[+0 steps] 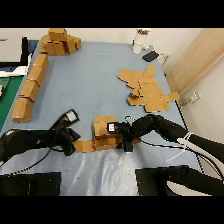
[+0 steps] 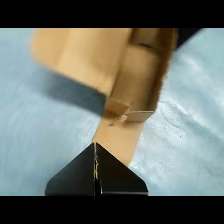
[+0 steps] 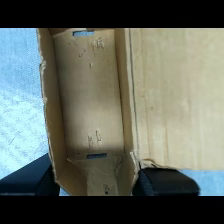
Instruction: Fold the box.
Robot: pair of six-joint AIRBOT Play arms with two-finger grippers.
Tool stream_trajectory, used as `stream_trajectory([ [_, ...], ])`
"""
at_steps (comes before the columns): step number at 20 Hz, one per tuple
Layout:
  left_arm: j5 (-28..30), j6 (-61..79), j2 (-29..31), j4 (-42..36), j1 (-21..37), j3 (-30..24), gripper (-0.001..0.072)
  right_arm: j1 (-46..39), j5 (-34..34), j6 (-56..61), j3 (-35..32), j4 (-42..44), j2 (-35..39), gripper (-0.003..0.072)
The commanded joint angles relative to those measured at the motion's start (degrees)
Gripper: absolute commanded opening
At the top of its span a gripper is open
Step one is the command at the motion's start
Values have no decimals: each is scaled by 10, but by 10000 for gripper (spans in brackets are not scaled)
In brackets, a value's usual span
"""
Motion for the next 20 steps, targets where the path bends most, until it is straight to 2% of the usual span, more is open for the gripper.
stream_trajectory([
  [1, -124, -570, 105, 275, 14, -12, 15, 0, 0, 0, 0, 0, 0, 496],
  [2, -155, -612, 105, 277, 24, -21, 14, 0, 0, 0, 0, 0, 0, 496],
  [4, -153, -622, 92, 214, 32, -44, 13, 0, 0, 0, 0, 0, 0, 496],
  [9, -80, -600, 2, 111, 30, -60, 12, 0, 0, 0, 0, 0, 0, 496],
  [14, 19, -439, -104, -114, 8, -60, 12, 0, 0, 0, 0, 0, 0, 496],
  [16, 37, -437, -125, -130, -12, -59, 12, 0, 0, 0, 0, 0, 0, 496],
  [20, 56, -438, -128, -132, -50, -58, 12, 0, 0, 0, 0, 0, 0, 496],
])
